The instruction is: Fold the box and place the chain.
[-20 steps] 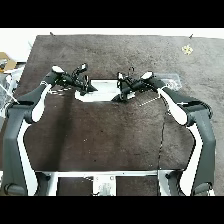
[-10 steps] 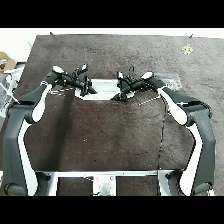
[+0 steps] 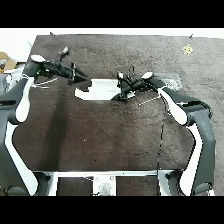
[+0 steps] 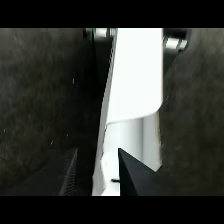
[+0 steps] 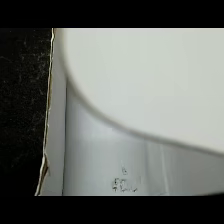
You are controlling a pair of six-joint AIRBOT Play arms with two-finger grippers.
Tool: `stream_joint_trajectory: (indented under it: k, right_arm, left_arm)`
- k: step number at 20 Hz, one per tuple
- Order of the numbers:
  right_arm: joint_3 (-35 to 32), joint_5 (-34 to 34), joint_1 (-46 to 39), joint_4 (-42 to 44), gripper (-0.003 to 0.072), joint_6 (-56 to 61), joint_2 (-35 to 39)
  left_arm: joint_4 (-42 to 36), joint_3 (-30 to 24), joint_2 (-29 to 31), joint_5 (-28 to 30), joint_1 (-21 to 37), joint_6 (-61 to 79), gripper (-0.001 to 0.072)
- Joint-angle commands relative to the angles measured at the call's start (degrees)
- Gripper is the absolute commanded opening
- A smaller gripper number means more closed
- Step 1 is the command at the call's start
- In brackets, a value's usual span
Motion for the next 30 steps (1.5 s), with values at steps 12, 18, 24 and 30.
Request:
stream_joint_trajectory:
  k: [12,18,24,30]
  right_arm:
    - [-0.02,0.22,0.02,-0.02,0.0437,0.0,-0.02]
    - [-0.02,0.22,0.02,0.0,0.0438,0.0,-0.02]
    - [-0.02,0.22,0.02,0.0,0.0438,0.02,-0.02]
    - [-0.02,0.22,0.02,-0.02,0.0437,0.02,-0.02]
  left_arm:
    - [2.08,-6.12,1.14,12.76,-9.75,-5.77,0.0011]
    - [1.29,-6.14,1.14,22.27,-9.75,-6.29,0.0011]
    - [4.94,-6.19,0.9,29.11,-9.75,-11.02,0.0011]
    - [6.69,-6.49,-1.2,23.1,-9.75,-12.41,0.0011]
